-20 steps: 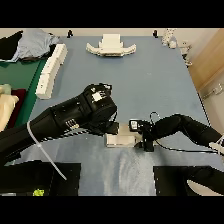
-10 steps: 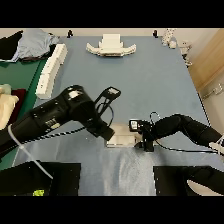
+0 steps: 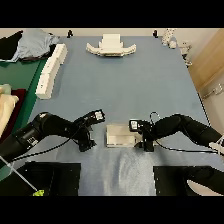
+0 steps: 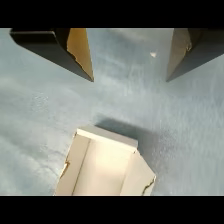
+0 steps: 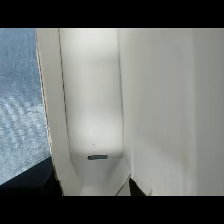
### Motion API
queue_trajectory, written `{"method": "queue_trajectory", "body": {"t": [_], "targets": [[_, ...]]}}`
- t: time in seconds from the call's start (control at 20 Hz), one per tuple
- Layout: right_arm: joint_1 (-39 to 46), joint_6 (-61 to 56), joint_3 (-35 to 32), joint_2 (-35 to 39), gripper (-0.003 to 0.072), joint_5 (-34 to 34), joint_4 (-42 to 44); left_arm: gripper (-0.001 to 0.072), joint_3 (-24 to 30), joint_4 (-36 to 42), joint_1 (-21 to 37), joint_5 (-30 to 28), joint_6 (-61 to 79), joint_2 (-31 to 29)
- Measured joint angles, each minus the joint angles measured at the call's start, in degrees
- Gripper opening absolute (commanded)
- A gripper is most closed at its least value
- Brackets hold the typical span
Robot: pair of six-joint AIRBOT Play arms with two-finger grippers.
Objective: Fold the box.
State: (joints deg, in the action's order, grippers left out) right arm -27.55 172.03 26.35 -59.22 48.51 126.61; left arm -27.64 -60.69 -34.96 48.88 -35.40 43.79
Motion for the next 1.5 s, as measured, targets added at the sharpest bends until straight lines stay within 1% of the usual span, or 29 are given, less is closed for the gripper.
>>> {"method": "queue_trajectory", "body": {"t": [0.15,0.25,0.45,0.6,0.75,1.05,1.35,1.5], "targets": [[0.0,0.0,0.0,0.0,0.0415,0.0,0.0,0.0693,3.4,8.2,1.1,-6.8,14.6,3.3],[0.0,0.0,0.0,0.0,0.0415,0.0,0.0,0.0693,4.3,14.9,1.4,-9.6,23.6,6.4],[0.0,0.0,0.0,0.0,0.0415,0.0,0.0,0.0693,5.1,25.8,1.6,-12.6,37.9,11.6],[0.0,0.0,0.0,0.0,0.0415,0.0,0.0,0.0693,5.1,30.5,1.7,-14.2,43.1,14.0],[0.0,0.0,0.0,0.0,0.0415,0.0,0.0,0.0694,5.1,32.9,1.7,-14.5,46.6,15.2],[0.0,0.2,0.0,0.0,0.0415,0.0,-0.2,0.0693,5.1,34.8,-0.6,-14.9,49.1,15.8],[0.0,0.1,0.0,0.0,0.0415,0.0,-0.1,0.0692,5.1,33.8,-0.9,-15.8,48.3,15.8],[0.0,-0.2,0.0,0.0,0.0415,-0.1,0.2,0.0692,5.1,30.8,0.2,-15.5,45.6,15.1]]}}
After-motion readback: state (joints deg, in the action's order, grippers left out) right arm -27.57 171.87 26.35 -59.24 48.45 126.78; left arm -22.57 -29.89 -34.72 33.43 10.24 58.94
